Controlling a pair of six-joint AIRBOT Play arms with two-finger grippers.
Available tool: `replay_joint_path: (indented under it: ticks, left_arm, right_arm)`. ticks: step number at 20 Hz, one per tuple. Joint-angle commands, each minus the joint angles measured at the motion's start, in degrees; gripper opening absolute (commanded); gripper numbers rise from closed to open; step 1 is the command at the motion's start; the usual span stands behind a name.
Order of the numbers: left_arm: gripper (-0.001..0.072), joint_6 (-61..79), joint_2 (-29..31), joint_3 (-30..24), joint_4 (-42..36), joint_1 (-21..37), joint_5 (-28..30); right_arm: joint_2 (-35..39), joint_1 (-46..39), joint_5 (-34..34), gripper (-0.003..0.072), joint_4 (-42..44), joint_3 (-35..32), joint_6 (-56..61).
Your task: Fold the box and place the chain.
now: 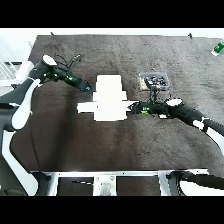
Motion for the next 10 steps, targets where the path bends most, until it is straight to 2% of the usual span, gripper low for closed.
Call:
replay_joint_path:
  ticks: [1, 7, 10]
  left_arm:
    - [0.0609, -1.0, -3.8, 3.8, -0.4, -1.4, -2.9]
    - [0.0608, -0.9, -6.6, 4.1, -7.2, -1.4, -3.0]
    - [0.0607, -0.8, -7.6, 4.3, -8.2, -1.4, -3.2]
  right_arm:
    - [0.0, 0.0, 0.1, 0.0009, 0.0, 0.0, 0.0]
    - [0.0, 0.0, 0.7, 0.0010, 0.0, 0.0, 0.0]
    - [0.0, 0.0, 0.7, 0.0010, 0.0, 0.0, 0.0]
